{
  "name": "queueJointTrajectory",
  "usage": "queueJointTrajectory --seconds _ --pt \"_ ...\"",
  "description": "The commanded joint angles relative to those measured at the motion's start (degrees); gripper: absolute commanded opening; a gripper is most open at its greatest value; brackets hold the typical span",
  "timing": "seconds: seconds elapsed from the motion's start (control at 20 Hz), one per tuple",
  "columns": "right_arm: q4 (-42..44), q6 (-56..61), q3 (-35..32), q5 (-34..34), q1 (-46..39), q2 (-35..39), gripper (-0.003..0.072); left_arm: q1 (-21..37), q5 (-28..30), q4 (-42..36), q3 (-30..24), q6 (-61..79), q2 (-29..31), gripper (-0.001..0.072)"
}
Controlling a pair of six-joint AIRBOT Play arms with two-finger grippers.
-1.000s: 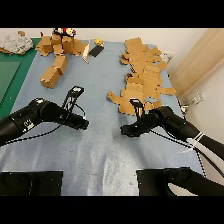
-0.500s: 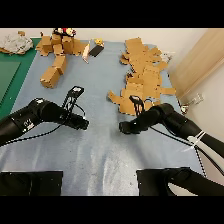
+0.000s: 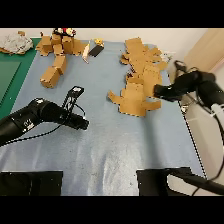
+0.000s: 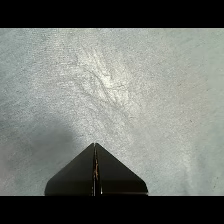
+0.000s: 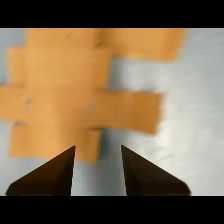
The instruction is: Fold the box.
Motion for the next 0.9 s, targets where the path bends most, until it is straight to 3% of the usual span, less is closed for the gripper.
queueJointTrajectory --seconds 0.0,0.25,0.45,0.85 --pt "3.6 -9.6 5.9 -0.7 -12.2 -8.1 0.0449 0.0 0.0 0.0 0.0 0.0 0.0 0.0013" --pt "13.7 -20.7 6.3 -0.5 -13.6 -17.6 0.0449 0.0 0.0 0.0 0.0 0.0 0.0 0.0013" --pt "20.3 -25.4 6.3 -1.7 -13.5 -21.1 0.0449 0.0 0.0 0.0 0.0 0.0 0.0 0.0014" --pt "21.1 -27.4 6.3 -3.2 -8.0 -22.8 0.0426 0.0 0.0 0.0 0.0 0.0 0.0 0.0013"
